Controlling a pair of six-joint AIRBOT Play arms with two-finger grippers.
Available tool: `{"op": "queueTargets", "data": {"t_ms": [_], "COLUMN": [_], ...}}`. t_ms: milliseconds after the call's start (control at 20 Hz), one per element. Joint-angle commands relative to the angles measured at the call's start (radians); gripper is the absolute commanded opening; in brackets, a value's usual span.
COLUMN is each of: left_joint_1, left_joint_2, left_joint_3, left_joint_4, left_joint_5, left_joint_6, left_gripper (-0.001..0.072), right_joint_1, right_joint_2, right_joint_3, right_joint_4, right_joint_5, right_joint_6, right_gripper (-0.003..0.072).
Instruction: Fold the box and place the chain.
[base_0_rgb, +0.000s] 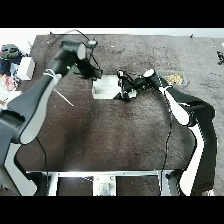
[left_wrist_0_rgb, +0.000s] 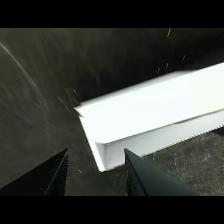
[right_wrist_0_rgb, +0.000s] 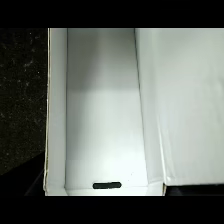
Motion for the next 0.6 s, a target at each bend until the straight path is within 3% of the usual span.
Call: {"op": "queueTargets", "data": {"t_ms": [0, 100, 350, 550], "left_joint_1": [0.061, 0.102, 0.2, 0.228], "left_joint_2": [0.055, 0.071, 0.098, 0.097], "left_joint_3": [0.003, -0.013, -0.134, -0.142], "left_joint_4": [-0.108, -0.148, -0.432, -0.444], "left_joint_5": [0.055, 0.102, 0.252, 0.267], "left_joint_6": [0.134, 0.193, 0.539, 0.567], "left_gripper": [0.0378, 0.0379, 0.0376, 0.0377], "right_joint_1": [0.001, 0.001, 0.001, 0.001], "right_joint_2": [0.001, 0.001, 0.001, 0.001], "right_joint_3": [0.0, 0.0, 0.0, 0.0], "right_joint_4": [0.0, 0.0, 0.0, 0.0], "right_joint_5": [0.0, 0.0, 0.0, 0.0], "right_joint_6": [0.0, 0.0, 0.0, 0.0], "right_gripper": [0.0465, 0.0465, 0.0465, 0.0465]}}
